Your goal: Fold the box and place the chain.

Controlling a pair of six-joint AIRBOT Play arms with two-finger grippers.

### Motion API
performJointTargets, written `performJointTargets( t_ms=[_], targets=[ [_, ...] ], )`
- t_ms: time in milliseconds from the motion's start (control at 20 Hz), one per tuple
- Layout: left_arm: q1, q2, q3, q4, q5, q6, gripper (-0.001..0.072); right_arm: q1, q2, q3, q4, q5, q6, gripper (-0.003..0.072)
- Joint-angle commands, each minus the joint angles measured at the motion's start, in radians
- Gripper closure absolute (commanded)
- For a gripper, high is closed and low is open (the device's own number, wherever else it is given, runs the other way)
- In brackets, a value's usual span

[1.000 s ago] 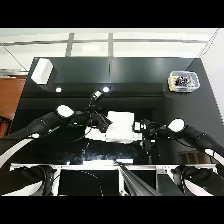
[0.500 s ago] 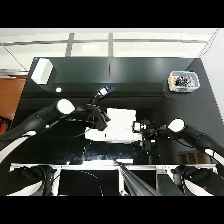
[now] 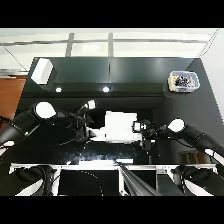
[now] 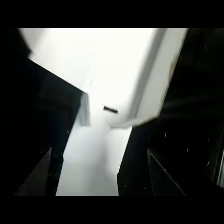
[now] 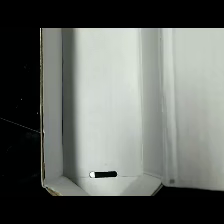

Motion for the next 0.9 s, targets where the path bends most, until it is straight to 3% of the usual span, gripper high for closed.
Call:
performJointTargets(
  t_ms=[0,350,450,550,600,750,850],
  targets=[
    [-0.030,-0.029,-0.043,0.020,0.055,0.216,0.0004,0.000,0.000,0.000,0.000,0.000,0.000,0.0318],
    [-0.122,-0.117,-0.043,-0.084,0.205,0.218,0.0042,0.000,0.000,0.000,0.001,-0.001,0.000,0.0318],
    [-0.138,-0.117,-0.043,-0.085,0.227,0.224,0.0119,0.000,0.000,0.000,0.001,-0.001,0.000,0.0318],
    [-0.152,-0.117,-0.043,-0.085,0.215,0.249,0.0308,0.000,0.000,0.000,0.000,-0.001,0.000,0.0318],
    [-0.160,-0.117,-0.043,-0.085,0.210,0.251,0.0348,0.000,0.000,0.000,0.001,-0.001,0.000,0.0318],
    [-0.177,-0.117,-0.043,-0.097,0.195,0.252,0.0364,0.000,0.000,0.000,0.001,-0.002,0.000,0.0318],
    [-0.176,-0.117,-0.043,-0.123,0.206,0.252,0.0527,0.000,0.000,0.000,0.001,-0.002,0.000,0.0318]
  ],
)
